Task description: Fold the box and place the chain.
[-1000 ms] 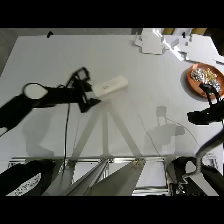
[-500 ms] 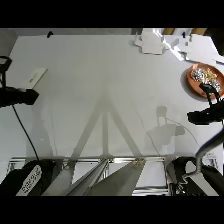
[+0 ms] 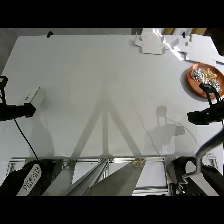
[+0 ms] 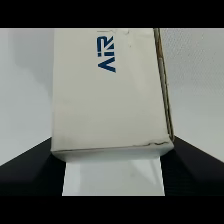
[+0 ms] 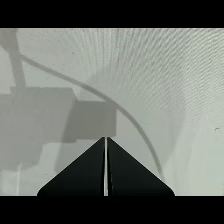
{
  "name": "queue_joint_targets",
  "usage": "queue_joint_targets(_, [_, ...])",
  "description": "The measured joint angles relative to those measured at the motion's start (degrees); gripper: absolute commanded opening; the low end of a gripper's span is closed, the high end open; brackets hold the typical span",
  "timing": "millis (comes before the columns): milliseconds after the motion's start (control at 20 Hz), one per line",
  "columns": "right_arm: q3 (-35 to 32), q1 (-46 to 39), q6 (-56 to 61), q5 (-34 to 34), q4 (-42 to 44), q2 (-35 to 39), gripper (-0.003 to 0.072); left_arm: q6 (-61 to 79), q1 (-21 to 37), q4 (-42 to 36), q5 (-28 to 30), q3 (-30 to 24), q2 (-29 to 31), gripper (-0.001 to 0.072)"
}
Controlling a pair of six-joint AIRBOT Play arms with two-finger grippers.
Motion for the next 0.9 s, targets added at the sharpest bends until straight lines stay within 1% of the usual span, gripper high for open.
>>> queue_joint_targets(100, [0.0,0.0,0.0,0.0,0.0,0.0,0.0017,-0.1,0.1,0.0,-0.7,-0.9,0.0,0.0709])
queue_joint_targets(150, [0.0,0.0,0.0,0.0,0.0,0.0,0.0017,-0.2,0.1,0.0,-0.8,-1.2,0.0,0.0694])
queue_joint_targets(450, [0.0,0.0,0.0,0.0,0.0,0.0,0.0017,-0.8,0.3,0.4,-3.8,-1.9,0.3,0.0694])
queue_joint_targets(550, [0.0,0.0,0.0,0.0,0.0,0.0,0.0017,-1.6,0.3,0.3,-4.5,-2.0,1.3,0.0693])
queue_joint_targets(700, [0.0,0.0,0.0,0.0,0.0,0.0,0.0017,-2.2,-0.4,0.2,-5.0,-2.0,5.4,0.0693])
queue_joint_targets(900, [0.0,0.0,0.0,0.0,0.0,0.0,0.0017,-2.3,-2.8,0.4,-6.0,-2.0,14.0,0.0692])
